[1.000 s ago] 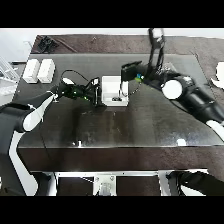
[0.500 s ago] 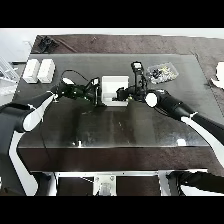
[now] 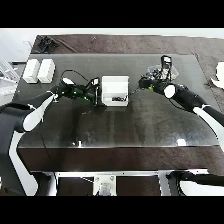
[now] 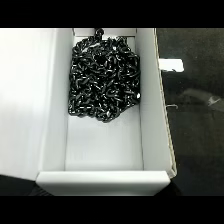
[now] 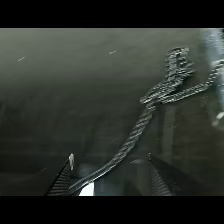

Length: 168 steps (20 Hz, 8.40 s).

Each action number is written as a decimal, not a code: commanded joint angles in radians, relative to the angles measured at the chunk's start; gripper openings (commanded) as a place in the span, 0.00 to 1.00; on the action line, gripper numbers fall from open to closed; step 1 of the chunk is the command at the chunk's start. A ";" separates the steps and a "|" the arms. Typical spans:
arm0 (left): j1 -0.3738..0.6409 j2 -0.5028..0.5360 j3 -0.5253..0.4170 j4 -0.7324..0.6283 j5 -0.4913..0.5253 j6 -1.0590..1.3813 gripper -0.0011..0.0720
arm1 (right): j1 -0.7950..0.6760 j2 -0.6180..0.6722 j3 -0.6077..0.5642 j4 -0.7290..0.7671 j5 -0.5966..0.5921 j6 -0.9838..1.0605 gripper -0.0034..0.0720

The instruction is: Fold the box and place the chain.

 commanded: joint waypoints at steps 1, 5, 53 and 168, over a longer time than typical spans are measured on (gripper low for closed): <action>-0.001 0.000 0.000 0.000 0.001 0.000 0.73 | -0.064 -0.122 0.070 0.000 -0.037 0.019 0.77; -0.001 0.000 0.000 0.000 0.001 0.000 0.73 | -0.055 -0.289 0.277 0.026 0.065 0.018 0.78; -0.001 0.000 0.000 -0.003 0.000 0.000 0.73 | 0.333 0.208 0.541 -0.319 0.512 -0.019 0.06; -0.001 0.000 0.000 -0.003 0.002 0.000 0.73 | 0.027 -0.367 0.584 0.620 0.982 -1.487 0.70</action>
